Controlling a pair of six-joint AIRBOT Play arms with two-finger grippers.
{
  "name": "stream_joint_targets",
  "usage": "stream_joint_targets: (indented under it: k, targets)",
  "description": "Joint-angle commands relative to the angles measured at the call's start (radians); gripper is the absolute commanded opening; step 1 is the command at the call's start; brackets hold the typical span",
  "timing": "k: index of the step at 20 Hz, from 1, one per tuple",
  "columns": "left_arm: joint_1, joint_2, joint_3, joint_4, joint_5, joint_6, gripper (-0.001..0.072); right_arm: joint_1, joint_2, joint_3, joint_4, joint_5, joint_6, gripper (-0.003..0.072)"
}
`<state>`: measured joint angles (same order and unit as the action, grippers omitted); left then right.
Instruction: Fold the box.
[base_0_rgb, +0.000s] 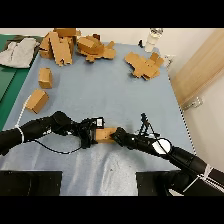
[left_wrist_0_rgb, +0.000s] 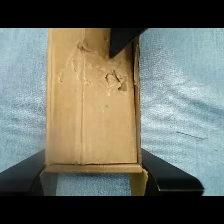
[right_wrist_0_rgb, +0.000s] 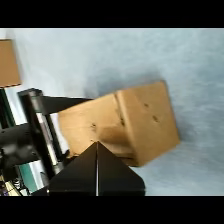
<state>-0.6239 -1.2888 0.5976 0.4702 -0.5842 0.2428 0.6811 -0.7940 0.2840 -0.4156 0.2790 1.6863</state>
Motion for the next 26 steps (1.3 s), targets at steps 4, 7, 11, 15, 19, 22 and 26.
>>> stream_joint_targets:
  k: [4,7,11,15,19,22,26]
  targets:
    - [0.0,0.0,0.0,-0.003,-0.002,0.0,0.0286,-0.029,0.122,0.098,-0.038,-0.063,-0.064,0.0003]
    - [0.0,0.0,0.0,-0.004,0.003,-0.014,0.0286,-0.085,0.15,0.101,-0.042,-0.06,-0.064,0.0003]
    - [0.019,0.022,0.015,0.002,0.064,-0.25,0.0286,-0.112,0.153,0.104,-0.06,-0.071,-0.064,0.0003]
    - [0.137,0.122,0.058,0.018,0.069,-0.467,0.0315,-0.154,0.154,0.104,-0.07,-0.077,-0.064,0.0003]
    - [0.359,0.206,0.124,0.314,0.065,-0.743,0.0315,-0.199,0.153,0.104,-0.089,-0.08,-0.064,0.0003]
    - [0.573,0.219,0.188,0.559,0.022,-0.914,0.0314,-0.207,0.153,0.104,-0.105,-0.077,-0.064,0.0003]
    - [0.851,0.219,0.229,0.607,0.0,-1.035,0.0315,-0.207,0.153,0.104,-0.122,-0.077,-0.064,0.0003]
